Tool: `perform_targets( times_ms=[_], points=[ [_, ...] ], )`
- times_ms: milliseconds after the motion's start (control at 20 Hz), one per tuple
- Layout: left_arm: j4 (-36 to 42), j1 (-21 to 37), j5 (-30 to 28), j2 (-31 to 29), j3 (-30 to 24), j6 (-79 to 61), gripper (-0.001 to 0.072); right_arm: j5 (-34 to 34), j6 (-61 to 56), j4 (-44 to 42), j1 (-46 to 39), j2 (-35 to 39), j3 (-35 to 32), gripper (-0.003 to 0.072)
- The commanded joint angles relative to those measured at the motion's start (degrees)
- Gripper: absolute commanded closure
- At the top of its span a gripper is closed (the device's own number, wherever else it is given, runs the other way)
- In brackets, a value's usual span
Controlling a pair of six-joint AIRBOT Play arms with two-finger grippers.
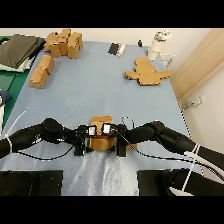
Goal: Fold the box.
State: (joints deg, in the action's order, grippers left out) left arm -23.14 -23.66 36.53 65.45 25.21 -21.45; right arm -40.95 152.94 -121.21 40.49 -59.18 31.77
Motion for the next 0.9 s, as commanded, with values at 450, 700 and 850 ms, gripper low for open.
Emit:
perform_targets(
  times_ms=[450,700,850],
  points=[
    [-0.02,0.07,-0.02,0.04,0.0,0.0,0.0162,-22.97,-44.48,36.15,0.52,7.19,6.05,0.0412],
    [-0.02,0.07,-0.02,0.04,0.0,0.0,0.0162,-35.76,-82.86,47.8,-10.99,11.61,4.09,0.068],
    [-0.02,0.07,-0.02,0.04,0.0,0.0,0.0162,-23.06,-77.26,26.64,-18.71,10.62,-2.14,0.068]
  ],
)
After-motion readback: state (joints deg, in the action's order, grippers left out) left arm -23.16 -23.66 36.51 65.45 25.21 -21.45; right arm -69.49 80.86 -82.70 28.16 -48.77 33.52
